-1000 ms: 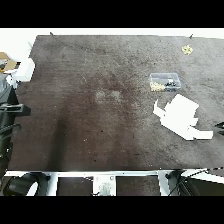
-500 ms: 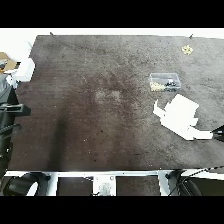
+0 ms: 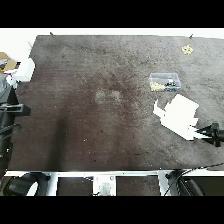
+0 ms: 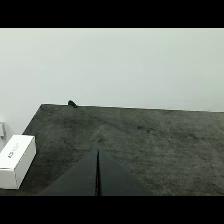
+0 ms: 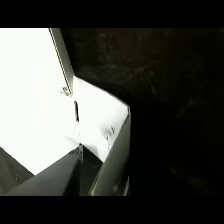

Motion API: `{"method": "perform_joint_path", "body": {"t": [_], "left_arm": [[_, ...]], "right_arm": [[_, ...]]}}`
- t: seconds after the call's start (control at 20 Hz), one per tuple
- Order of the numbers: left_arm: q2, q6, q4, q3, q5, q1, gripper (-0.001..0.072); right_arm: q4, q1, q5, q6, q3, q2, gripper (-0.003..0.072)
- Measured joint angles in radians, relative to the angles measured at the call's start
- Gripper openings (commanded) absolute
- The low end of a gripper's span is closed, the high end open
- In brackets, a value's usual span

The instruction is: Fold the box and place the chain.

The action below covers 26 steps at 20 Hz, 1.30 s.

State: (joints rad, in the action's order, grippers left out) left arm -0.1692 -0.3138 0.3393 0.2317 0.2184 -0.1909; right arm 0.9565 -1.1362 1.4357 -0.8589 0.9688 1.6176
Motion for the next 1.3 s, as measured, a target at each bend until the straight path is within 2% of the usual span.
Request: {"method": "perform_joint_path", "body": {"t": [0.05, 0.1, 0.15, 0.6, 0.85, 1.05, 1.3], "left_arm": [[0.0, 0.0, 0.0, 0.0, 0.0, 0.0, 0.001], [0.0, 0.0, 0.0, 0.0, 0.0, 0.0, 0.001], [0.0, 0.0, 0.0, 0.0, 0.0, 0.0, 0.001], [0.0, 0.0, 0.0, 0.0, 0.0, 0.0, 0.001], [0.0, 0.0, 0.0, 0.0, 0.0, 0.0, 0.001], [0.0, 0.0, 0.0, 0.0, 0.0, 0.0, 0.001], [0.0, 0.0, 0.0, 0.0, 0.0, 0.0, 0.001]], "right_arm": [[-0.011, 0.0, -0.01, 0.013, -0.006, 0.003, 0.0274], [-0.023, 0.0, -0.017, 0.025, -0.011, 0.007, 0.0114], [-0.03, 0.0, -0.024, 0.039, -0.016, 0.01, 0.0004], [-0.052, 0.021, 0.153, 0.171, -0.031, -0.018, 0.0001], [-0.105, 0.177, 0.193, 0.195, -0.115, -0.068, 0.0], [-0.28, 0.406, 0.122, 0.216, -0.227, -0.102, 0.0], [-0.571, 0.757, -0.106, 0.241, -0.259, -0.112, -0.0001]]}}
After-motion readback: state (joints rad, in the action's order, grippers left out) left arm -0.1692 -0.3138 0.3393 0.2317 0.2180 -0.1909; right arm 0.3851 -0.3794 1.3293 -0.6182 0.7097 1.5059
